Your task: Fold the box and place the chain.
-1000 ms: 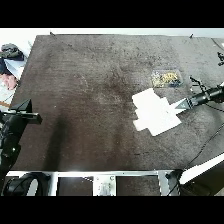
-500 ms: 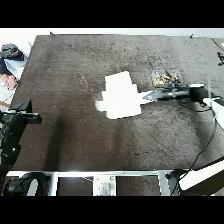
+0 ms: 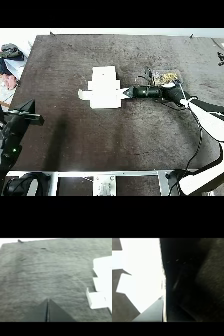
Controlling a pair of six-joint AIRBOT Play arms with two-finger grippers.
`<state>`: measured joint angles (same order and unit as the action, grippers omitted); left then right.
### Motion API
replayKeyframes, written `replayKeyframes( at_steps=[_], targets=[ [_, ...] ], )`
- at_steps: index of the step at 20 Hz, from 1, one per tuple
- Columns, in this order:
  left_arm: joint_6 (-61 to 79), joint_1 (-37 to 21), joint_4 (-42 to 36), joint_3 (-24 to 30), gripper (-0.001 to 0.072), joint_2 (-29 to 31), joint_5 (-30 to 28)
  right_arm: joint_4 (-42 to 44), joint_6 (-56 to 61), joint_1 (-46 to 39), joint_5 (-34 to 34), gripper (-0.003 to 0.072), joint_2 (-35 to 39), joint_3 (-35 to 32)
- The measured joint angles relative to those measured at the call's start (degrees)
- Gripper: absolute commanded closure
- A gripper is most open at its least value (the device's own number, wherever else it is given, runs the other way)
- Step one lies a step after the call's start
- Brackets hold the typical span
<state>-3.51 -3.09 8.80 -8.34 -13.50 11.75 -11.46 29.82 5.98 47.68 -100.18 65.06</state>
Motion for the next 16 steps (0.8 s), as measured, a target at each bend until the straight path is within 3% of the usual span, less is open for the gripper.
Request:
replayKeyframes(
  at_steps=[5, 8, 11, 16],
  targets=[
    [4.0, 0.02, -1.51, -1.03, 0.0094, -0.09, 5.42, -2.05, 0.42, 1.25, -3.28, 0.0675, 0.0, -0.04],
    [5.2, 0.02, -1.99, -4.35, 0.0094, -3.45, 7.85, -2.49, 0.42, 1.51, -3.91, 0.0674, 0.0, -0.04],
    [5.7, 0.02, -2.25, -10.1, 0.0094, -12.79, 11.23, -2.69, 0.37, 1.64, -4.24, 0.0674, 0.0, -0.04],
    [6.03, 0.04, -2.03, -25.18, 0.0095, -35.65, 18.47, -2.82, -0.02, 1.64, -4.42, 0.0674, 0.0, -0.04]
  ],
)
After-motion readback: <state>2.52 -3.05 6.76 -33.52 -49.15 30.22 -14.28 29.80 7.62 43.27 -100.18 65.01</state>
